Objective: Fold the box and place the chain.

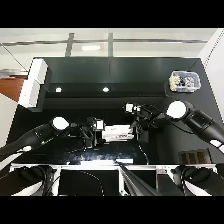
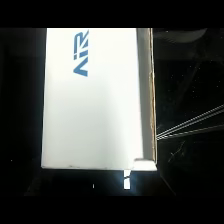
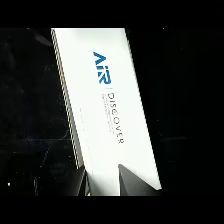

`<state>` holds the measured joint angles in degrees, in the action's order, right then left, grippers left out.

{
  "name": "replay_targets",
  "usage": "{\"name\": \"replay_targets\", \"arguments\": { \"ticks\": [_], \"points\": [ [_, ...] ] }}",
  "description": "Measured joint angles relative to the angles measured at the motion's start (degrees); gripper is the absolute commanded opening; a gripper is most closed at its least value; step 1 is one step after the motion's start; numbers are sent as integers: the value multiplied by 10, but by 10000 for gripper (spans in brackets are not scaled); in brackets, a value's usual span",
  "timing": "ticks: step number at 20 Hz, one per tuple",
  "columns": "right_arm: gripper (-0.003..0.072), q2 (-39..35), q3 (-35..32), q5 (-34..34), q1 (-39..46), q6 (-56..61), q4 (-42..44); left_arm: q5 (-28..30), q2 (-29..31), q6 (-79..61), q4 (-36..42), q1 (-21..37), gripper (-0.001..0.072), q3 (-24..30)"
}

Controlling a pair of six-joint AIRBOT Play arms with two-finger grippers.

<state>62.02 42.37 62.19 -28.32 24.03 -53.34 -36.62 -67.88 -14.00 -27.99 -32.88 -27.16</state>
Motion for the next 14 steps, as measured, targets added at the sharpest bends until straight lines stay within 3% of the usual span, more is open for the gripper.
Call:
{"name": "replay_targets", "arguments": {
  "ticks": [14],
  "points": [
    [279,4,0,-1,-2,7,-3,0,0,2,0,0,345,0]
  ]
}}
